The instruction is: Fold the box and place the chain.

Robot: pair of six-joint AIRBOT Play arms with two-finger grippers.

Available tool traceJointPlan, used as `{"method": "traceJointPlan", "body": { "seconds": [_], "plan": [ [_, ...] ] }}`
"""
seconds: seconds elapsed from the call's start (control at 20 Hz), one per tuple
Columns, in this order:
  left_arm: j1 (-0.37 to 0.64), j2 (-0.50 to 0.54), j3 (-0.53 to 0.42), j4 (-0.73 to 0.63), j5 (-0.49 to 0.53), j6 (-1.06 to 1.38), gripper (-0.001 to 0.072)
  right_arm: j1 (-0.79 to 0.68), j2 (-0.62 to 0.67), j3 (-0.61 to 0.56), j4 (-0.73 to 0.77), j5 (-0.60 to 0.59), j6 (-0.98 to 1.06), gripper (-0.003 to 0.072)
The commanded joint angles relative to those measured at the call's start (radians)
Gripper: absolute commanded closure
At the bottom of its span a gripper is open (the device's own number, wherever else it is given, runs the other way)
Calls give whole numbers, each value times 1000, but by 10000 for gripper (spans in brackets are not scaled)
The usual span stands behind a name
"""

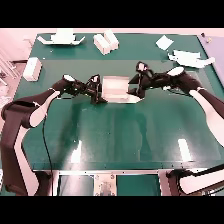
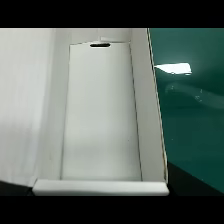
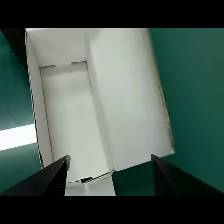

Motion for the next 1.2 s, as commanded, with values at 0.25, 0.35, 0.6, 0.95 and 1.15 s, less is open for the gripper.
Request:
{"method": "traceJointPlan", "body": {
  "seconds": [0.25,0.35,0.6,0.95,1.15],
  "plan": [
    [1,0,0,2,-3,0,319,-117,162,-2,-183,37,648,669],
    [1,0,0,2,-3,0,319,-174,161,-19,-259,28,847,671],
    [1,0,0,1,-3,0,319,-321,103,-133,-207,71,1073,674],
    [1,0,0,1,-5,0,319,-269,-63,-133,-57,102,1061,674],
    [1,0,0,1,-4,0,318,-201,-100,-125,-47,36,1062,674]
  ]
}}
